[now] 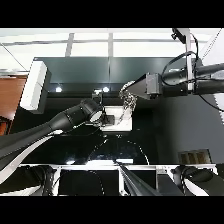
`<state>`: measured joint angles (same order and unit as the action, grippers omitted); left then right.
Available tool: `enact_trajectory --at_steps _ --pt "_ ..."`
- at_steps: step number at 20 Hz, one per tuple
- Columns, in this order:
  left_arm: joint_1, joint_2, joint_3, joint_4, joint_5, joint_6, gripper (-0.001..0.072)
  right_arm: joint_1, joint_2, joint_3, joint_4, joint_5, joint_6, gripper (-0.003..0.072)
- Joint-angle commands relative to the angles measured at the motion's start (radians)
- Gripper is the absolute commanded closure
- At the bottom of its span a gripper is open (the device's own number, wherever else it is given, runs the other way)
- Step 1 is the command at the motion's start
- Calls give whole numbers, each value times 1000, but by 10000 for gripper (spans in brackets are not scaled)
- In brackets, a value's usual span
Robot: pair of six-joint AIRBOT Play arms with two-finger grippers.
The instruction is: Fold the box and place the chain.
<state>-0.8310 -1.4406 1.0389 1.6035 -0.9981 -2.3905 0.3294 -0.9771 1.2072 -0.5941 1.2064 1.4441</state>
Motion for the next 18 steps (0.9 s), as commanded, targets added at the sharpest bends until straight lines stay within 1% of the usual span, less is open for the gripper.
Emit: enact_trajectory --at_steps 1,3,5,7,9,12,14,18 --pt "0 0 0 0 0 0 682 24 0 -35 -123 35 42 673" --pt "0 0 0 0 0 0 682 51 0 -122 -182 40 45 673" --pt "0 0 0 0 0 0 682 55 0 -203 -226 -6 68 673" --pt "0 0 0 0 -1 0 682 60 -3 -271 -206 -75 69 673" --pt "0 0 0 0 0 0 682 74 -23 -312 -162 -142 68 673" --pt "0 0 0 0 0 0 682 93 -60 -316 -124 -211 66 673" --pt "0 0 0 0 0 0 682 92 -64 -315 -105 -224 62 673" --pt "0 0 0 0 0 0 682 92 -81 -315 -117 -227 63 673"
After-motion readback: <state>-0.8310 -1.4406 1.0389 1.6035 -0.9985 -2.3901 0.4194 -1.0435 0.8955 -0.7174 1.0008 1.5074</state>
